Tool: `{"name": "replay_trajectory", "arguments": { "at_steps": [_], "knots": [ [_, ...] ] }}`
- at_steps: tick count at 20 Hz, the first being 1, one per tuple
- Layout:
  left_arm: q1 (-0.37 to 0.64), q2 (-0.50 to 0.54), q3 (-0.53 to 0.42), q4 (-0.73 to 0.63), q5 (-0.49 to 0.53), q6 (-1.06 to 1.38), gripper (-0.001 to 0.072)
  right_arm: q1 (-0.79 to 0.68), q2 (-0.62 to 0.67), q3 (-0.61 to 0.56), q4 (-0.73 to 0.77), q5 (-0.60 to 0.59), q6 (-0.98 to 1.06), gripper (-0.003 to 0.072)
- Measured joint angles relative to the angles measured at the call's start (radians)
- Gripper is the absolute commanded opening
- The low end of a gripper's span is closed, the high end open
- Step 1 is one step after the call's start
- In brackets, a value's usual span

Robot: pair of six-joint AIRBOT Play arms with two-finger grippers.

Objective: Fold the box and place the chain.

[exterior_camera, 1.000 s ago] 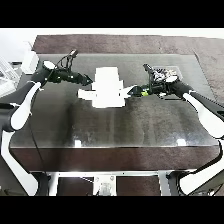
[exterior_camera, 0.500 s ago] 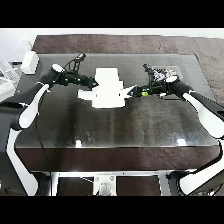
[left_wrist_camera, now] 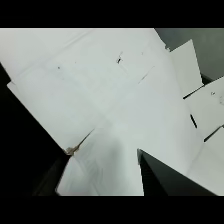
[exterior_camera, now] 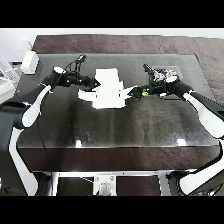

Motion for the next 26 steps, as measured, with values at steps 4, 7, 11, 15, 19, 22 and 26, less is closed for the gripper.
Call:
{"name": "replay_trajectory", "arguments": {
  "at_steps": [4,7,11,15,19,22,26],
  "knots": [
    [-0.001,-0.014,0.000,-0.011,-0.022,0.004,0.0525,-0.002,0.000,0.000,-0.003,0.003,0.000,0.0011],
    [-0.001,-0.023,0.000,-0.025,-0.028,0.006,0.0400,-0.002,0.000,0.000,-0.003,0.003,0.000,0.0010],
    [0.000,-0.027,0.000,-0.038,-0.031,0.021,0.0305,-0.003,0.000,0.000,-0.004,0.004,-0.002,0.0011],
    [0.000,-0.028,0.000,-0.050,-0.032,0.031,0.0305,-0.003,0.000,0.000,-0.004,0.005,-0.008,0.0010],
    [0.000,-0.028,0.000,-0.056,-0.032,0.042,0.0209,-0.003,0.000,0.000,-0.004,0.007,-0.009,0.0011],
    [0.000,-0.028,0.000,-0.061,-0.035,0.050,0.0168,-0.004,0.000,0.000,-0.005,0.012,-0.010,0.0011],
    [0.000,-0.028,0.000,-0.068,-0.044,0.077,0.0060,-0.004,0.000,0.000,-0.007,0.018,-0.011,0.0011]
  ]
}}
